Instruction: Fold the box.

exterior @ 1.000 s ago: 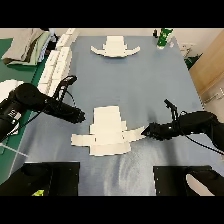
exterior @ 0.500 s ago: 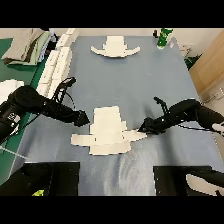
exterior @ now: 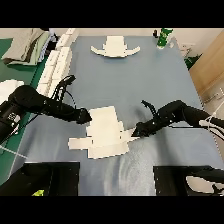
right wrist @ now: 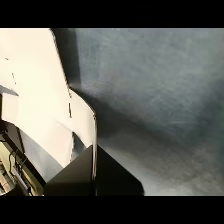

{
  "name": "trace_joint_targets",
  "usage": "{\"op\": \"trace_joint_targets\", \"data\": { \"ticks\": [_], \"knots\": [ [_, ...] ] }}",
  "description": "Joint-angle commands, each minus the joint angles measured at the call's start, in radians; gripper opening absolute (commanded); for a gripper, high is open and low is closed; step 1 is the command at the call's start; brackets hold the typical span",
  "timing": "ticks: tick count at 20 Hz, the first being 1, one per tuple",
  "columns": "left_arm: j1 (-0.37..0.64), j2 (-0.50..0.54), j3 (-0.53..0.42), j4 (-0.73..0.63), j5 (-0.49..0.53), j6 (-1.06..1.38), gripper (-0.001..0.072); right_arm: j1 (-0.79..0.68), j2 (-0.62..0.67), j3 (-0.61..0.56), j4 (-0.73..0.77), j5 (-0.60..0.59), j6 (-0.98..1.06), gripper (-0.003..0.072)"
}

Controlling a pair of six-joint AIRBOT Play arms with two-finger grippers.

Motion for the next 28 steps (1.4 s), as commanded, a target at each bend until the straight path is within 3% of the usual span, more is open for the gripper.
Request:
{"op": "trace_joint_targets", "data": {
  "ticks": [1, 5, 8, 15, 17, 22, 28],
  "knots": [
    [0.077, -0.044, 0.007, -0.006, -0.015, 0.005, 0.0514, 0.047, 0.101, -0.084, 0.000, 0.066, -0.045, 0.0001],
    [0.259, -0.171, -0.001, -0.083, -0.174, 0.164, 0.0513, 0.048, 0.355, -0.238, -0.008, 0.183, -0.045, 0.0002],
    [0.300, -0.262, -0.015, -0.217, -0.172, 0.309, 0.0513, 0.048, 0.460, -0.266, -0.025, 0.179, -0.041, 0.0002],
    [0.298, -0.568, -0.002, -0.500, -0.129, 0.686, 0.0512, 0.048, 0.472, -0.265, -0.024, 0.166, -0.014, 0.0002],
    [0.278, -0.632, 0.040, -0.527, -0.137, 0.758, 0.0299, 0.048, 0.470, -0.265, -0.024, 0.161, -0.006, 0.0002],
    [0.147, -0.758, 0.181, -0.472, -0.234, 0.771, 0.0290, 0.048, 0.470, -0.265, -0.024, 0.160, 0.005, 0.0002],
    [0.094, -0.771, 0.189, -0.424, -0.317, 0.739, 0.0288, 0.048, 0.471, -0.265, -0.024, 0.156, 0.012, 0.0002]
  ]
}}
